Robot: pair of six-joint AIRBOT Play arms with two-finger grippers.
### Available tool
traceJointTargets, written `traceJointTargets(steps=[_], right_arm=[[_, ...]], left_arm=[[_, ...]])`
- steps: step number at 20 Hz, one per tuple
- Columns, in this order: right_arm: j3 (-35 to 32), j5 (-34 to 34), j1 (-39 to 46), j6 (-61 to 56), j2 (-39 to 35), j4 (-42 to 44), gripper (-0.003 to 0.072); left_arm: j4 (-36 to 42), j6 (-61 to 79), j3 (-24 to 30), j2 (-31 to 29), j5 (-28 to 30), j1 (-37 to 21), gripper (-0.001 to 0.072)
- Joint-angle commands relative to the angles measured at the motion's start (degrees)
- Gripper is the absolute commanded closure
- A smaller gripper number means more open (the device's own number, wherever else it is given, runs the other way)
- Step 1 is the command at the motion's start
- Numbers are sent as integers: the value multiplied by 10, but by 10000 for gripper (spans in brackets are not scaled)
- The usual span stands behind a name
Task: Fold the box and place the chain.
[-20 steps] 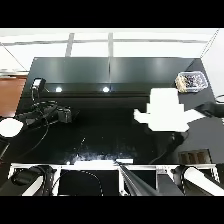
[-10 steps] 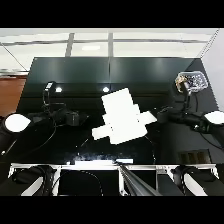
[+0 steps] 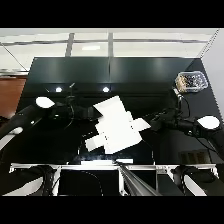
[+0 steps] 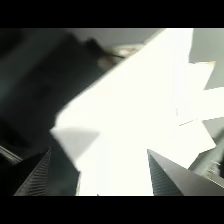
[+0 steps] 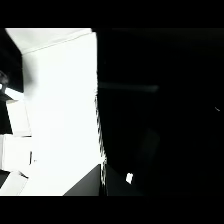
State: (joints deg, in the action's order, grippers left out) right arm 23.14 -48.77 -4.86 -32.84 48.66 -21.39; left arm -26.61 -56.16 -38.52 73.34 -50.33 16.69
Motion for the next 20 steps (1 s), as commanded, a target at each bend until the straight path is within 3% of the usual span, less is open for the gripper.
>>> traceJointTargets(steps=[1, 4, 7, 11, 13, 14, 15, 17, 19, 20], right_arm=[[-1, -3, -2, 1, -1, 0, 673], [-1, -1, -2, 1, -1, -1, 673], [-1, 2, -2, 0, -1, -1, 674], [-1, 2, -2, 0, -1, -2, 673], [-1, 2, -2, 0, -1, -8, 673], [-1, 1, -2, -4, -1, -19, 673], [0, -2, -2, -6, -1, -32, 672], [15, -32, 13, -11, -1, -75, 648], [45, -52, 44, -87, -1, -136, -34], [66, -75, 64, -105, -1, -175, -34]], left_arm=[[72, 58, -11, 75, -63, 1, -2], [81, 123, -14, 106, -151, 2, -1], [78, 163, -34, 139, -193, 8, 41], [26, 176, -78, 157, -219, 10, 286], [16, 176, -85, 160, -220, 10, 501], [17, 177, -88, 163, -224, 10, 644], [20, 188, -90, 163, -233, 10, 683], [26, 200, -90, 163, -249, 10, 684], [16, 200, -90, 162, -250, 10, 686], [10, 200, -90, 159, -249, 10, 687]])
